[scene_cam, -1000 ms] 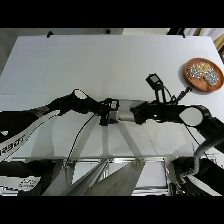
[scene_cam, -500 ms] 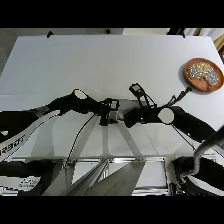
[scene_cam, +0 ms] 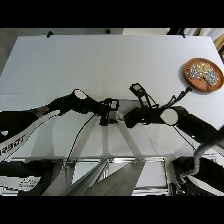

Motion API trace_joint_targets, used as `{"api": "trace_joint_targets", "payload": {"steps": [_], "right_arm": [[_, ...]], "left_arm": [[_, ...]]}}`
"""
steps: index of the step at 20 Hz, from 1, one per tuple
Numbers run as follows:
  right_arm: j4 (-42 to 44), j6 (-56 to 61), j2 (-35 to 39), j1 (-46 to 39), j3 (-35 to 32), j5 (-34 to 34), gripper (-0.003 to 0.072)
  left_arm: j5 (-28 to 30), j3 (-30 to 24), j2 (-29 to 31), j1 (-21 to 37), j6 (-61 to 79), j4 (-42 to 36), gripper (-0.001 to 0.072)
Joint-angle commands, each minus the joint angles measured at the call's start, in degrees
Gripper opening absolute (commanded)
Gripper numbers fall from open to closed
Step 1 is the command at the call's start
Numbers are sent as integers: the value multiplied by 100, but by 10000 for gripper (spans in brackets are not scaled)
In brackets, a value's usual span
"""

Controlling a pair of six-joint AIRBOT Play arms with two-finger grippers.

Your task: Fold the box and place the chain.

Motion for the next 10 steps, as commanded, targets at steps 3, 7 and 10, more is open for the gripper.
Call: {"api": "trace_joint_targets", "payload": {"steps": [3, 7, 10], "right_arm": [[-472, 396, 1884, -1073, 9, 1204, 107], [-1740, 756, 2492, -2638, 9, 1349, 93], [-1823, 667, 1858, -3598, 9, 1333, 97]], "left_arm": [[2, 7, 2, 2, 2, -2, 140], [0, 7, 2, 2, 2, -2, 140], [2, 7, 2, 2, 2, -2, 140]]}}
